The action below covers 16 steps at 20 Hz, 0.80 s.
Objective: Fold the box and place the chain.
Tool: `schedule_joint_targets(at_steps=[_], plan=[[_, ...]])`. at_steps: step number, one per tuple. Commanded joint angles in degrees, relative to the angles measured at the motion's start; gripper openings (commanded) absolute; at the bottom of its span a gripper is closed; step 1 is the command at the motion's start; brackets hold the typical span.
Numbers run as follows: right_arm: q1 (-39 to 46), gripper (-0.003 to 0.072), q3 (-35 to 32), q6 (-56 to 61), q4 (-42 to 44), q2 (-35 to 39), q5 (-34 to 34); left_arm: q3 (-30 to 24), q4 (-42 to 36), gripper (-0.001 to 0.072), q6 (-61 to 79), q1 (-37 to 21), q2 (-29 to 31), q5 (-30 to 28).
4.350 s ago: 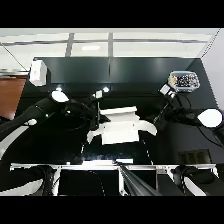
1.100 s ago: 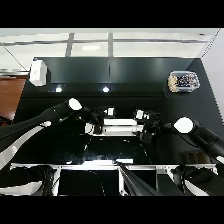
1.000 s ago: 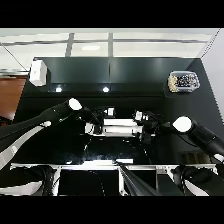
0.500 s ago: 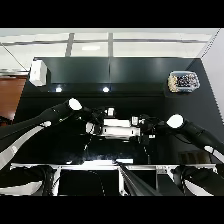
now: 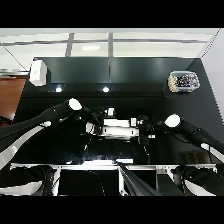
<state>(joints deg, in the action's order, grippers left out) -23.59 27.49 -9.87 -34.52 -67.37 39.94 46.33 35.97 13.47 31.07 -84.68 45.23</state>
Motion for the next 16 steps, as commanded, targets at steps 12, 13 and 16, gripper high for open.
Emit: schedule_joint_targets(at_steps=[12, 13, 16], plan=[[0.0, 0.0631, 0.0, -0.1, -2.6, -1.0, 1.1, 0.0, 0.0, 0.0025, 0.0, 0.0, 0.0, 0.0], [0.0, 0.0631, 0.0, -0.1, -2.6, -1.0, 1.1, 0.0, 0.0, 0.0025, 0.0, 0.0, 0.0, 0.0], [1.8, 0.0631, 0.0, 0.0, -2.3, -1.0, 1.2, 0.0, 0.0, 0.0025, 0.0, 0.0, 0.0, 0.0]])
